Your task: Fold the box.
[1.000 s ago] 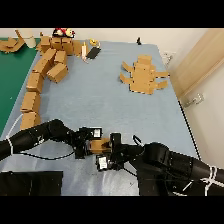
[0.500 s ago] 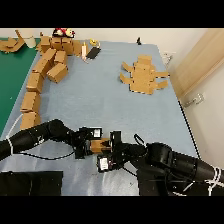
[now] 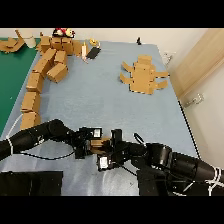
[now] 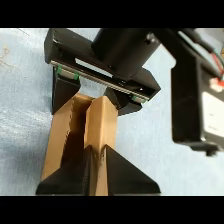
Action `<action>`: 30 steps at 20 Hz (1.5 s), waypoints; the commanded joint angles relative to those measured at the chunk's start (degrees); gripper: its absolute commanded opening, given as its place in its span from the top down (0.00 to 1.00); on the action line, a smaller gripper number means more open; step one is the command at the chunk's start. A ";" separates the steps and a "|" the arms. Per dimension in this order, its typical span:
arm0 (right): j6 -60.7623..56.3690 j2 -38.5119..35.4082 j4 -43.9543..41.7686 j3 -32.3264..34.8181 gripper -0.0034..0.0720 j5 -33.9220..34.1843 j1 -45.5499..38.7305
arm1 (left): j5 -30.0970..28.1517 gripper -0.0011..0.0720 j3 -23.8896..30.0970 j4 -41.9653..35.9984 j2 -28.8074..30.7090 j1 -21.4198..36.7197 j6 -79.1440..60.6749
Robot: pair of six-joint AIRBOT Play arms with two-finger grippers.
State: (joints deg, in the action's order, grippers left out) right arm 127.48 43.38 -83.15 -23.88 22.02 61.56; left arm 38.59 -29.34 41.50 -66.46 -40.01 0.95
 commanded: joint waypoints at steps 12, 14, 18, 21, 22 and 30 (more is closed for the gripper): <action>-0.46 2.16 -3.19 -0.11 0.72 1.11 1.79 | -0.02 0.37 0.00 0.02 -0.02 -0.02 -0.07; -0.46 1.66 -3.19 -0.48 0.72 1.22 1.79 | -0.02 0.37 0.00 0.02 -0.02 -0.02 -0.04; -0.48 0.83 -3.17 -0.57 0.68 1.31 1.79 | -0.02 0.37 0.00 0.02 -0.02 -0.02 -0.04; -0.61 0.94 -3.23 -0.57 0.56 1.75 1.79 | -0.02 0.37 0.00 0.02 -0.02 -0.02 -0.04; -0.63 0.96 -3.50 -0.57 0.56 2.19 1.79 | 0.00 0.37 0.00 0.02 -0.02 -0.02 -0.04; -0.61 2.73 -7.48 -0.44 0.75 3.54 1.79 | 0.00 0.37 0.00 0.02 -0.02 -0.02 -0.04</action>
